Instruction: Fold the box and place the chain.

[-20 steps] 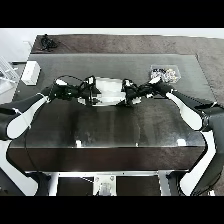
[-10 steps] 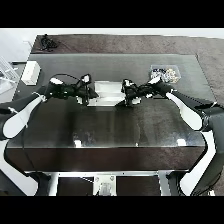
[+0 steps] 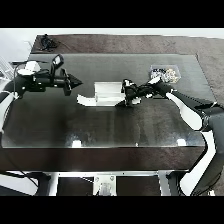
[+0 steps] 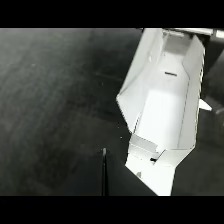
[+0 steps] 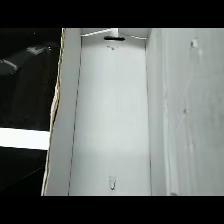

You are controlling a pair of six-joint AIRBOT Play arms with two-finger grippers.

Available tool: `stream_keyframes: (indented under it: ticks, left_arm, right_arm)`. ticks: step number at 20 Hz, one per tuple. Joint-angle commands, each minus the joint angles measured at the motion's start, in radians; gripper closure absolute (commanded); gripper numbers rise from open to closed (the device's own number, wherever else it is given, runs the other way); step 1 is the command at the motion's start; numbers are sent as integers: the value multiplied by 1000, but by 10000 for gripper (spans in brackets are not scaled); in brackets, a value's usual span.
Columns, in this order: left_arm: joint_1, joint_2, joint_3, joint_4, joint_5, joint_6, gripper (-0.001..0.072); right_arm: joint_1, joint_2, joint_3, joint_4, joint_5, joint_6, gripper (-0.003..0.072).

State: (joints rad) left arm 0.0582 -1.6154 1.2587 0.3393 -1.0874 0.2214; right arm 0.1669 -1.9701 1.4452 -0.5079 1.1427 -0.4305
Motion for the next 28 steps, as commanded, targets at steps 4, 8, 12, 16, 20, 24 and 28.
stream_keyframes:
  ticks: [4,8,12,16,20,24,28]
  left_arm:
    - [32,100,-51,248,54,-903,694]
    - [32,100,-51,399,40,-1257,692]
    - [12,81,-52,422,21,-1322,691]
    - [-2,74,-124,436,89,-1350,690]
    - [-2,56,-237,386,194,-1323,691]
    - [-2,-37,-237,108,133,-1126,691]
    - [-51,-54,-237,72,179,-1103,690]
  right_arm:
    - [0,0,0,0,0,0,108]
    - [0,0,0,0,0,0,108]
    - [0,0,0,0,0,0,108]
    - [0,0,0,0,0,0,108]
    - [0,0,0,0,0,0,108]
    - [0,0,0,0,0,0,108]
    - [0,0,0,0,0,0,108]
